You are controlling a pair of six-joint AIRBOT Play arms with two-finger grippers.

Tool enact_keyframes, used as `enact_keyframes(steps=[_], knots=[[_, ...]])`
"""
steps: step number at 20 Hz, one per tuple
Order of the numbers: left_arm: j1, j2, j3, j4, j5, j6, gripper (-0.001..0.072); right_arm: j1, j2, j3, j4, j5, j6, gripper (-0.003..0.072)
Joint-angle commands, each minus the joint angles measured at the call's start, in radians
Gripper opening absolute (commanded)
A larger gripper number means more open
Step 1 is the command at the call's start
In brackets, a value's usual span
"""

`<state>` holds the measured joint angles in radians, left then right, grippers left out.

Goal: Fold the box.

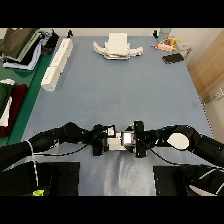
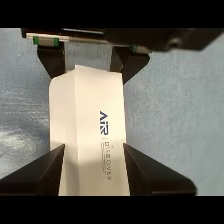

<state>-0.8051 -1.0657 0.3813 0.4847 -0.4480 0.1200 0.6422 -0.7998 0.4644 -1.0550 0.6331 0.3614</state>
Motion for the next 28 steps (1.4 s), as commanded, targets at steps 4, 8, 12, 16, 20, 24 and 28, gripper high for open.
enact_keyframes(steps=[4, 8, 12, 16, 20, 24, 28], knots=[[0.001, 0.000, 0.000, 0.001, 0.000, 0.003, 0.0404, 0.002, 0.014, 0.001, -0.009, -0.040, -0.041, 0.0568], [0.001, 0.000, 0.000, 0.001, 0.000, 0.003, 0.0404, 0.004, 0.042, 0.004, -0.011, -0.042, -0.041, 0.0568], [0.001, 0.000, 0.000, 0.001, 0.000, 0.003, 0.0404, 0.004, 0.060, 0.004, -0.012, -0.062, -0.046, 0.0568], [0.001, 0.000, 0.000, 0.001, 0.000, 0.003, 0.0404, 0.004, 0.059, 0.004, -0.012, -0.119, -0.074, 0.0495], [0.001, 0.000, 0.000, 0.001, 0.000, 0.003, 0.0403, 0.004, 0.045, 0.004, 0.008, -0.105, -0.074, 0.0487], [0.001, 0.000, 0.000, 0.001, 0.000, 0.003, 0.0403, 0.004, 0.006, 0.004, 0.025, -0.083, -0.074, 0.0391], [0.001, 0.000, 0.000, 0.001, 0.000, 0.003, 0.0404, 0.033, -0.003, 0.004, 0.048, -0.060, -0.074, 0.0283]])
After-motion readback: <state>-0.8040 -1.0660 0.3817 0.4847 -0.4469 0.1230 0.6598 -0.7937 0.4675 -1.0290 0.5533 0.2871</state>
